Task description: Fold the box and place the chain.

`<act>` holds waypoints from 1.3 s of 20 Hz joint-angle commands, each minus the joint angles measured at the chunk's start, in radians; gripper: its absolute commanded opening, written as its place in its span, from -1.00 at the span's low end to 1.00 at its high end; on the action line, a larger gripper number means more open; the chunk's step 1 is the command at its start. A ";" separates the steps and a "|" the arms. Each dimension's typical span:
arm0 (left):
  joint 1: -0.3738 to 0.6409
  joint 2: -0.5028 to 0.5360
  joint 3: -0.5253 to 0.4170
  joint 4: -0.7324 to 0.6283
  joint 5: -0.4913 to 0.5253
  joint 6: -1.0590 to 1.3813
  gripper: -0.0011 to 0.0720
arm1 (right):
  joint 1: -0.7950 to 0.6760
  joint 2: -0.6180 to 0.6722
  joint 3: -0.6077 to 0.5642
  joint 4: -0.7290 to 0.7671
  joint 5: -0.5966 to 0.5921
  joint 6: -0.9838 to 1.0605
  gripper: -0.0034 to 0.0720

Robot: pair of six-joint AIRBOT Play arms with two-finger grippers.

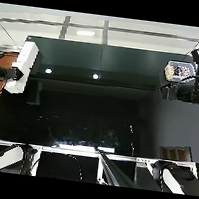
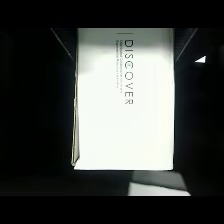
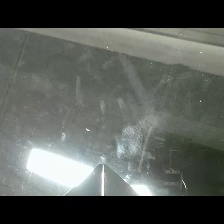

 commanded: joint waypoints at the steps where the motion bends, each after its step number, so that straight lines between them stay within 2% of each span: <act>1: 0.013 -0.091 0.018 -0.011 0.152 0.056 -0.06 | 0.000 0.000 0.000 0.000 0.000 0.000 -0.87; 8: 0.008 -0.211 0.105 -0.016 0.176 0.163 -0.06 | 0.000 0.000 0.000 0.000 -0.002 0.000 -0.87; 12: -0.012 -0.248 0.111 -0.045 0.174 0.163 -0.06 | 0.000 0.000 0.000 0.000 -0.016 0.000 -0.87; 13: -0.018 -0.247 0.111 -0.044 0.172 0.163 0.00 | 0.000 0.000 0.000 0.000 -0.020 0.000 -0.87; 15: -0.028 -0.226 0.111 -0.042 0.173 0.159 0.98 | 0.000 0.000 0.000 0.000 -0.025 0.000 -0.87; 18: -0.037 -0.135 0.121 -0.041 0.171 0.157 0.98 | 0.000 0.000 0.000 0.001 -0.026 0.000 -0.87; 21: -0.058 0.011 0.130 -0.063 0.162 0.150 0.98 | 0.010 0.000 -0.002 0.001 -0.056 0.000 -0.87; 23: -0.084 0.096 0.130 -0.146 0.085 0.108 0.96 | 0.038 -0.005 -0.011 0.001 -0.122 0.000 -0.87; 24: -0.101 0.125 0.130 -0.196 0.012 0.075 0.76 | 0.059 -0.013 -0.018 0.000 -0.152 0.000 -0.87; 25: -0.126 0.143 0.129 -0.238 -0.087 0.054 -0.03 | 0.080 -0.027 -0.027 0.000 -0.174 0.000 -0.87; 26: -0.158 0.149 0.125 -0.257 -0.182 0.057 -0.90 | 0.099 -0.045 -0.045 -0.001 -0.201 0.000 -0.87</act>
